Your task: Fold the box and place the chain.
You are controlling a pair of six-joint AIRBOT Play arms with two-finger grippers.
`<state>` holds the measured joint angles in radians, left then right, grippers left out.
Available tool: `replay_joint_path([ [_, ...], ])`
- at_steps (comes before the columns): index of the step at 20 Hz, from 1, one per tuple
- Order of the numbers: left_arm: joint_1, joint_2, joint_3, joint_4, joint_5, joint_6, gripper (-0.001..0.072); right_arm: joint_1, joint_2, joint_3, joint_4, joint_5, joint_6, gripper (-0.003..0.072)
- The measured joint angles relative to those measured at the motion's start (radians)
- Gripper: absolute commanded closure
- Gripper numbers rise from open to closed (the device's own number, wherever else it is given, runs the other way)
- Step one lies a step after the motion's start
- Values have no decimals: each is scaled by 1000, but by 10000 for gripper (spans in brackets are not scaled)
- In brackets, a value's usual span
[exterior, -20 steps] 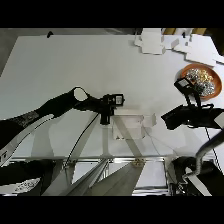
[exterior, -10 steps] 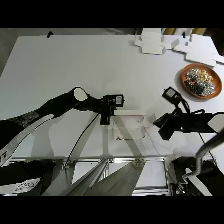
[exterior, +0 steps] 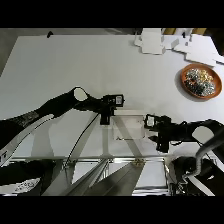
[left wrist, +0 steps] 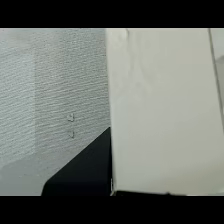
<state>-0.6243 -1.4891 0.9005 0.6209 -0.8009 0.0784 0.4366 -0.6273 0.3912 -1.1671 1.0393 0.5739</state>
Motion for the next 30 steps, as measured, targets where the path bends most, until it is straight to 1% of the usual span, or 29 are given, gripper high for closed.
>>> replay_joint_path([
  [1,0,0,0,0,0,0,700,15,0,-19,-7,-29,-8,200],
  [4,0,0,0,0,0,0,700,90,0,-77,-23,-153,-22,208],
  [6,0,0,0,0,0,0,700,145,0,-109,-29,-230,-27,196],
  [7,0,0,0,0,0,0,700,168,0,-124,-31,-266,-33,123],
  [8,0,0,0,0,0,0,700,189,0,-140,-36,-304,-43,84],
  [10,0,0,0,0,0,0,700,217,-1,-167,-47,-364,-57,84],
  [12,0,0,0,0,0,0,700,232,-8,-186,-60,-397,-68,84],
  [19,0,0,0,0,0,0,700,247,-75,-204,-84,-489,-79,85],
  [24,0,0,0,0,0,0,700,248,-90,-196,-92,-534,-129,88],
  [26,0,0,0,0,0,0,700,240,-92,-187,-90,-534,-154,90],
  [27,0,0,0,0,1,0,700,230,-93,-177,-89,-528,-161,107],
  [30,0,0,0,0,0,0,700,189,-93,-137,-86,-485,-175,111],
])
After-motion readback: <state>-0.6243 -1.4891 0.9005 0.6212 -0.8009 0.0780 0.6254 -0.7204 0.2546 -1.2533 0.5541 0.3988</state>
